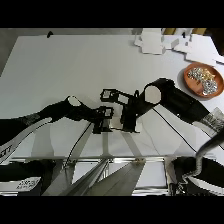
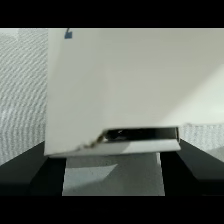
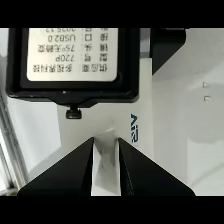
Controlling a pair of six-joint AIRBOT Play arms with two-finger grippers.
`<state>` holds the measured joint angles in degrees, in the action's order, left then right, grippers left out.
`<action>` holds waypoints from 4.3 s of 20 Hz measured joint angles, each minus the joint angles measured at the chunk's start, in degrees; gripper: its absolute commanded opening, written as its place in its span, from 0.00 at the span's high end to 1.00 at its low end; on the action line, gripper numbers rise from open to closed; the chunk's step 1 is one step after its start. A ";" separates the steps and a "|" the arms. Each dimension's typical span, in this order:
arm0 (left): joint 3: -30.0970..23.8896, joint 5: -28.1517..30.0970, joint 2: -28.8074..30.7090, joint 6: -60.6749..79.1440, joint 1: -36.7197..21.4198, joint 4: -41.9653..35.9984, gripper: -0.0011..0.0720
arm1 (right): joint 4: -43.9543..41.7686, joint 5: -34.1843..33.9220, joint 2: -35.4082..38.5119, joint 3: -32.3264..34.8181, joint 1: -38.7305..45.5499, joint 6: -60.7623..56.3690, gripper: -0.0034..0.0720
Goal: Fold the box and place the chain.
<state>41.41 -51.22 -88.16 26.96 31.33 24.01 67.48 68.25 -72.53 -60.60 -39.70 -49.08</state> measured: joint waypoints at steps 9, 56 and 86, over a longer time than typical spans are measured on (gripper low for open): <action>0.00 -0.02 0.00 0.00 0.00 0.00 0.83 | 4.94 -4.00 0.83 2.29 -3.54 0.09 0.68; 0.02 0.11 0.00 0.11 -0.07 0.00 0.83 | 8.74 -17.40 4.55 11.13 -7.30 -3.61 0.66; -0.02 0.02 0.00 0.07 0.00 0.02 0.83 | 6.82 -15.82 7.72 16.83 -7.34 -5.31 0.93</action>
<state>41.39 -51.20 -88.16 27.03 31.33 24.03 74.30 52.42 -64.82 -43.77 -47.05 -54.39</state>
